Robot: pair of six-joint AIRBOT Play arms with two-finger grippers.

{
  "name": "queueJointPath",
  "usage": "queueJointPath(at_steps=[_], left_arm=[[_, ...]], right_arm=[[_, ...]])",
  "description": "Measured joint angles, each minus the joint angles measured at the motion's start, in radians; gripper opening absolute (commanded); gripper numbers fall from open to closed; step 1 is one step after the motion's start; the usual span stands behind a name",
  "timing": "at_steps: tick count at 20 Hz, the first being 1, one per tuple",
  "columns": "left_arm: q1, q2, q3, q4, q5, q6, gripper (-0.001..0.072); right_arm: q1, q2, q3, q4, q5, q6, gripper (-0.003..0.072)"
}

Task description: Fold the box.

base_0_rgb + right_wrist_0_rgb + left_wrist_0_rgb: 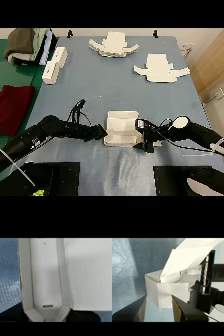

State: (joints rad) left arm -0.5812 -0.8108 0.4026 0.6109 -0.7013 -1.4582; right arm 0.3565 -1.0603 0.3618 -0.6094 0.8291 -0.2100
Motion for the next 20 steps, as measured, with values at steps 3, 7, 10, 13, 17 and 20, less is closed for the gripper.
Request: queueJointPath(at_steps=[3,7,10,13,17,20], left_arm=[[-0.024,-0.030,0.001,-0.008,-0.001,-0.003,0.0413],[-0.095,-0.056,0.020,-0.010,0.034,-0.024,0.0413],[-0.134,-0.063,0.048,0.013,0.060,-0.059,0.0414],[-0.153,-0.066,0.063,0.093,0.057,-0.146,0.0414],[-0.168,-0.067,0.076,0.194,0.044,-0.256,0.0407],[-0.171,-0.068,0.094,0.232,0.040,-0.298,0.0407]], right_arm=[[0.000,0.000,0.000,0.000,0.000,0.000,0.0550],[0.000,0.000,0.000,0.000,0.000,0.000,0.0550],[0.000,0.000,0.000,0.000,0.000,0.000,0.0550],[0.000,0.000,0.000,0.000,0.000,0.000,0.0550],[0.000,0.000,0.000,0.000,0.000,0.000,0.0550],[0.000,0.000,0.000,0.000,0.000,0.000,0.0550]])
